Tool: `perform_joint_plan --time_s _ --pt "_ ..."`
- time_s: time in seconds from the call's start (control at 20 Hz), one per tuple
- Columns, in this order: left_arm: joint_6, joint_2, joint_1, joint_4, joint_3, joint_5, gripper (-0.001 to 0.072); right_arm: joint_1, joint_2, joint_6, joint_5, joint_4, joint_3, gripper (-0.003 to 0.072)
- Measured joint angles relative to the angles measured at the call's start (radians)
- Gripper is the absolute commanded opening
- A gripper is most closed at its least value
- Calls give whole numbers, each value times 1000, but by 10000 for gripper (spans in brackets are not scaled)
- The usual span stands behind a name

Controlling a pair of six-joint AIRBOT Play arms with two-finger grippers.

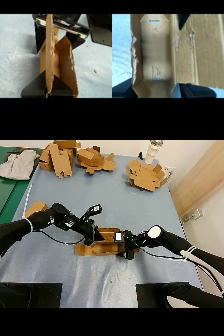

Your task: Fold the box.

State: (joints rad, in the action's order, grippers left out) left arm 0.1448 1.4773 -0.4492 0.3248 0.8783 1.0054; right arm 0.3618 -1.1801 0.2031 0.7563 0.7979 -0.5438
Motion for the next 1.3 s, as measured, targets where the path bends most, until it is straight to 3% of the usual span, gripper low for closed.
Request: perform_joint_plan --time_s 0.05,0.2,1.3 --pt "0 0 0 -5 0 0 12 1 2 -3 14 6 1 421" --pt "0 0 -1 -13 0 -4 12 1 21 -6 13 25 2 466" --pt "12 0 0 -17 0 -26 12 1 41 -24 54 7 2 466"
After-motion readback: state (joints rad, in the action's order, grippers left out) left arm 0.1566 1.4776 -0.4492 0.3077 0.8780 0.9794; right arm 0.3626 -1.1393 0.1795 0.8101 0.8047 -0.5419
